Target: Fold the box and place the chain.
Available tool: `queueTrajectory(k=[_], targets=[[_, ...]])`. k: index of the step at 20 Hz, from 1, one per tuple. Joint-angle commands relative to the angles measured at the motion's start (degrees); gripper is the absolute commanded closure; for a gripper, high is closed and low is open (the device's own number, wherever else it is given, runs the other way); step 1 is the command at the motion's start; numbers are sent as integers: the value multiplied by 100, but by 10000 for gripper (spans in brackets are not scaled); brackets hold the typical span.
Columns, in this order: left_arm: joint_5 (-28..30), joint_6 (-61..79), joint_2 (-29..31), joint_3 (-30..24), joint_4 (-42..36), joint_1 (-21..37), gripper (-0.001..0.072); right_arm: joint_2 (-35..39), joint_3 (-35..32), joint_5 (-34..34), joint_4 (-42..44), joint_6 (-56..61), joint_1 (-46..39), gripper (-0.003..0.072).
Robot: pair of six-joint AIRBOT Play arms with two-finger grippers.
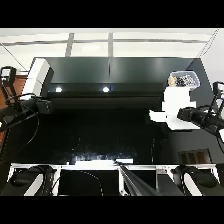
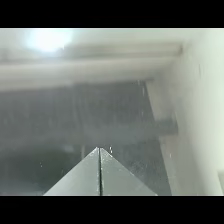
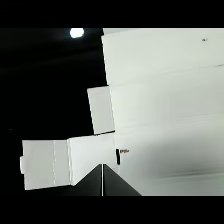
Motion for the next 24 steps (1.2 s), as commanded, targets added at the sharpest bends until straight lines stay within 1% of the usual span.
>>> queueTrajectory(k=[1,2,3,4,5,6,8,11,14,15,16,18,20,22,24], targets=[[603,0,-31,0,-9,0,680,2,0,-756,26,7,4,132],[715,0,-31,0,-15,0,679,-7,0,-894,35,2,7,-34],[796,0,-33,0,-85,0,678,-42,9,-984,9,2,-2,-34],[837,0,-44,0,-173,0,596,-116,42,-1012,-26,4,-42,-34],[896,0,-70,0,-229,0,176,-256,149,-944,-26,7,-166,-34],[929,-26,-118,2,-304,0,-2,-483,361,-772,-33,2,-378,-34],[752,-24,-188,7,-348,-2,-2,-1075,938,-402,-214,0,-933,-34],[380,-22,-243,4,-540,-24,-2,-2245,2070,179,-643,0,-2138,-34],[118,-13,-243,4,-562,-24,1,-3405,3136,1086,-643,-9,-3508,-34],[59,-13,-243,4,-562,-24,1,-3722,3397,1434,-420,-317,-3897,-34],[-4,-13,-243,4,-562,-24,1,-4050,3637,1836,133,-1016,-4280,-34],[-107,-15,-245,4,-570,-24,1,-4684,4035,2603,1235,-2000,-4900,-34],[-138,-15,-251,4,-590,-24,1,-5309,4332,3368,2033,-2634,-5348,-34],[-136,-17,-251,4,-590,-24,1,-5936,4581,4035,2457,-3034,-5532,-34],[-114,-15,-258,4,-584,-24,1,-6400,4682,4269,2391,-3270,-5453,-34]])
